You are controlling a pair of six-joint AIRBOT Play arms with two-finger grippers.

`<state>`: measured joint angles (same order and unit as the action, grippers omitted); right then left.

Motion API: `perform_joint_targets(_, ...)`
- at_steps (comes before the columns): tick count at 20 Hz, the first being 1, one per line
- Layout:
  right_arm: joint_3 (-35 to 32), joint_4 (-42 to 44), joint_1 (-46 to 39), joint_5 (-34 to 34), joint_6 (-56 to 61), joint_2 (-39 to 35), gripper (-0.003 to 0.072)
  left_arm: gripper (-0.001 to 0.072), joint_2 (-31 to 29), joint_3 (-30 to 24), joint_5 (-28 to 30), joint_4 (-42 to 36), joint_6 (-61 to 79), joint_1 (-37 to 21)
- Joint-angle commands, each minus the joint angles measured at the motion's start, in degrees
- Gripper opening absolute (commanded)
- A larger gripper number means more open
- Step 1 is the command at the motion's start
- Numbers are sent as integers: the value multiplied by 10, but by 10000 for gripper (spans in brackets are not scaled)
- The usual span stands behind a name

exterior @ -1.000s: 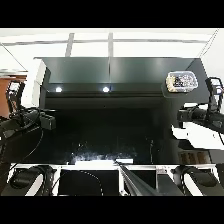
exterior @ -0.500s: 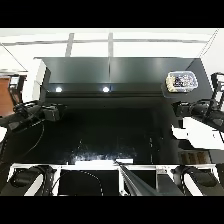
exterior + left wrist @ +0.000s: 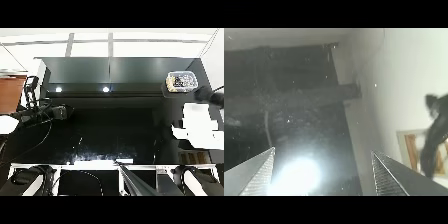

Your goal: Fold the box and place the chain.

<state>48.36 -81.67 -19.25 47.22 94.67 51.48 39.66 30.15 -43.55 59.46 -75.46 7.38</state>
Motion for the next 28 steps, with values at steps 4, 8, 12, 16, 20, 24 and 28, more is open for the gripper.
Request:
perform_joint_targets(4,264,-20,-277,200,-19,223,640,703,6,2,-51,-2,0,0)
perform_joint_targets(8,312,81,-421,227,-147,308,640,703,5,2,-52,-4,0,0)
perform_joint_targets(12,313,192,-496,277,-339,381,639,703,5,2,-52,-2,0,0)
perform_joint_targets(16,337,198,-523,372,-384,458,629,702,5,2,-37,-2,0,0)
perform_joint_targets(20,340,244,-524,427,-383,498,629,702,5,2,-19,-2,0,0)
perform_joint_targets(24,338,226,-524,449,-361,502,515,702,5,2,-19,-2,0,0)
perform_joint_targets(28,315,182,-518,445,-349,502,495,702,5,2,-19,-2,0,0)
